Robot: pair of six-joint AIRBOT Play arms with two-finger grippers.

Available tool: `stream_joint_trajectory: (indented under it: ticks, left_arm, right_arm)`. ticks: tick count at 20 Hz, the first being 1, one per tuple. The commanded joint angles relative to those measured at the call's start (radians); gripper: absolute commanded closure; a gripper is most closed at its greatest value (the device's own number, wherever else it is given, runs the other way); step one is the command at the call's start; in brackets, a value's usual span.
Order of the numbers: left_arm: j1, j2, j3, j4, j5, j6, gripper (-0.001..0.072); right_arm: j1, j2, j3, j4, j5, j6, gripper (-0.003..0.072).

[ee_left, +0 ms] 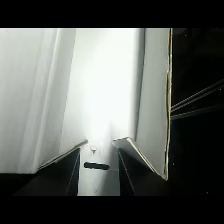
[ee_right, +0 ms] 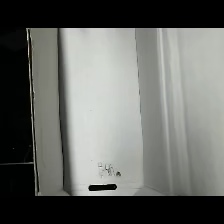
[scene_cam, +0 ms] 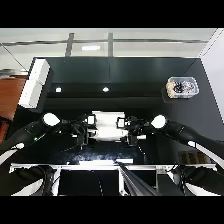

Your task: Fold the box and place the chain.

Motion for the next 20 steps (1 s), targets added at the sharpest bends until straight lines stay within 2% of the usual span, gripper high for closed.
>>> stream_joint_trajectory:
  ticks: [1,3,5,6,7,9,13,17,20]
  left_arm:
    - [-0.001,-0.001,0.000,0.001,-0.009,0.001,0.0351]
    - [-0.001,-0.001,0.000,0.001,-0.011,0.000,0.0141]
    - [-0.001,-0.001,0.000,0.002,-0.020,0.000,0.0158]
    - [-0.001,0.000,0.000,0.002,-0.021,0.000,0.0310]
    - [0.000,0.002,0.000,0.009,-0.024,0.000,0.0520]
    - [0.014,0.024,0.003,0.080,-0.022,-0.063,0.0676]
    - [0.147,0.159,0.008,0.299,-0.081,-0.415,0.0679]
    - [0.383,0.291,0.007,0.317,-0.180,-0.795,0.0678]
    - [0.535,0.284,-0.004,0.317,-0.245,-1.069,0.0677]
  right_arm:
    - [0.001,0.000,0.000,0.002,0.001,0.002,0.0185]
    - [0.001,0.000,0.000,0.002,0.001,0.002,0.0185]
    - [0.001,-0.001,0.000,0.002,0.001,0.002,0.0185]
    - [0.001,-0.001,0.000,0.002,0.001,0.002,0.0185]
    - [0.001,0.000,0.000,0.002,0.001,0.002,0.0185]
    - [0.001,-0.001,0.000,0.002,0.001,0.002,0.0185]
    - [0.001,-0.001,0.000,0.002,0.001,0.002,0.0185]
    - [0.001,-0.001,0.000,0.002,0.001,0.002,0.0185]
    - [0.001,-0.001,0.000,0.002,0.001,0.002,0.0185]
